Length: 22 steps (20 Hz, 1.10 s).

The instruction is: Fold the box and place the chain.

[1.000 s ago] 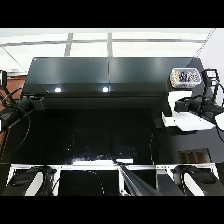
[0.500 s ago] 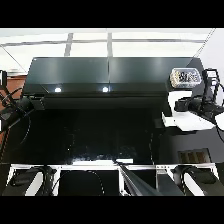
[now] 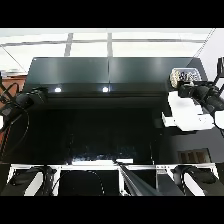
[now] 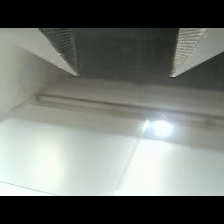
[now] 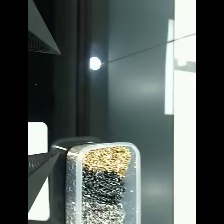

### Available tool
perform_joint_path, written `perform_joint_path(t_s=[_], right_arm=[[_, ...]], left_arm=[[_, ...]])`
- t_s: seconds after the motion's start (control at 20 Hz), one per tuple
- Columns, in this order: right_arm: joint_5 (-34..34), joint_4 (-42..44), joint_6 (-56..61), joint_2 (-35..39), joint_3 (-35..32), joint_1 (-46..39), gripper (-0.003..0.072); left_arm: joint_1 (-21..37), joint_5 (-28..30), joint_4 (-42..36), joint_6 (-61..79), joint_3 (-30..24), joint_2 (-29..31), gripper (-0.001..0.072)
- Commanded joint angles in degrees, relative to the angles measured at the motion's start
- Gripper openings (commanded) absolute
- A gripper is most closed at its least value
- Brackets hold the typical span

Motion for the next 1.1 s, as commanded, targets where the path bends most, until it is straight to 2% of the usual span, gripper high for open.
perform_joint_path(t_s=[0.0,0.1,0.2,0.25,0.35,0.5,0.65,0.8,0.95,1.0,1.05], right_arm=[[3.7,-2.8,1.7,-3.9,0.4,-1.5,0.072],[12.4,-11.4,11.5,-8.1,4.9,-10.2,0.072],[19.7,-16.9,15.0,-14.2,12.5,-23.3,0.072],[22.8,-16.6,15.0,-18.0,16.8,-30.4,0.072],[31.4,-12.3,14.3,-25.3,24.2,-42.0,0.072],[44.8,-2.0,3.6,-35.5,32.5,-51.6,0.072],[58.8,11.1,-12.6,-46.9,40.8,-53.8,0.072],[60.8,12.4,-21.1,-52.2,44.8,-50.9,0.072],[61.5,10.1,-28.4,-53.9,44.9,-47.3,0.072],[61.5,8.4,-28.3,-54.2,44.9,-46.6,0.0679],[61.6,6.4,-27.3,-54.4,44.8,-46.0,0.0542]], left_arm=[[0.0,-9.8,-2.2,2.3,2.1,-4.4,0.0713],[0.1,-18.3,1.6,0.6,5.0,-5.6,0.0713],[0.2,-24.0,11.5,-8.8,8.3,-5.5,0.0713],[0.2,-27.1,15.6,-12.4,9.5,-5.5,0.0713],[0.2,-33.2,19.2,-12.6,9.9,-5.5,0.0713],[0.2,-36.8,21.1,-13.9,9.6,-5.5,0.0713],[0.2,-35.9,21.2,-15.4,9.6,-5.6,0.0713],[0.1,-35.2,21.1,-15.6,9.6,-5.6,0.0713],[0.0,-35.3,21.0,-15.9,9.6,-5.6,0.0713],[0.0,-35.3,21.0,-15.9,9.6,-5.6,0.0713],[0.0,-35.3,21.0,-15.9,9.6,-5.6,0.0713]])
